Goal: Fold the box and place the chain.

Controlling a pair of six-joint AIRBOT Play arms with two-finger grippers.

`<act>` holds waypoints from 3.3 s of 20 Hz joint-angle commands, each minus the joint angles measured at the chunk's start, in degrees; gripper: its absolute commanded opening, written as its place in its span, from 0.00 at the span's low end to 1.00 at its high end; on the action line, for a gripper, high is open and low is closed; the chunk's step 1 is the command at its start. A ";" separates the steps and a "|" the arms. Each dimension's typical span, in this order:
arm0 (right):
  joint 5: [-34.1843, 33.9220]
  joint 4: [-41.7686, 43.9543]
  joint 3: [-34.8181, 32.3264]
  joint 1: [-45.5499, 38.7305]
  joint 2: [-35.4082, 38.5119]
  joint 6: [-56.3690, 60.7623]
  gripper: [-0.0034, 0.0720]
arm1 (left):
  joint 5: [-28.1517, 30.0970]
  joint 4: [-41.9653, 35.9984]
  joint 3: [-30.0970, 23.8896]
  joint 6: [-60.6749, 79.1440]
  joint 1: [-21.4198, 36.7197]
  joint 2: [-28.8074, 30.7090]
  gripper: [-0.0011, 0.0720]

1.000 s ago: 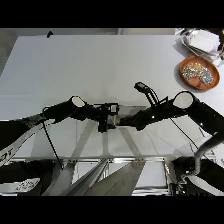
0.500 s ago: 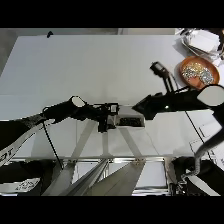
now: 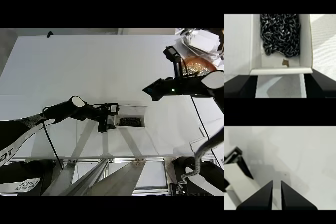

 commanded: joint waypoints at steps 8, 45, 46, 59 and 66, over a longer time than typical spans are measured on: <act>6.71 -0.15 0.13 7.43 -8.66 -14.64 0.42 | 0.00 0.02 0.00 0.00 0.00 0.02 0.45; 7.61 -16.65 -3.17 18.67 -2.60 -13.62 0.28 | 0.00 0.02 0.00 0.00 0.00 0.02 0.45; 7.50 -16.65 -3.17 18.67 -2.60 -13.60 0.28 | 0.00 0.02 0.00 0.00 0.00 0.02 0.45; 4.42 -16.92 -4.72 20.92 -2.60 -12.11 0.19 | 0.00 0.02 0.02 0.00 0.00 0.02 0.45; 4.24 -20.44 -5.25 20.85 -2.56 -10.60 0.19 | 0.00 0.02 0.00 0.00 0.00 0.02 0.45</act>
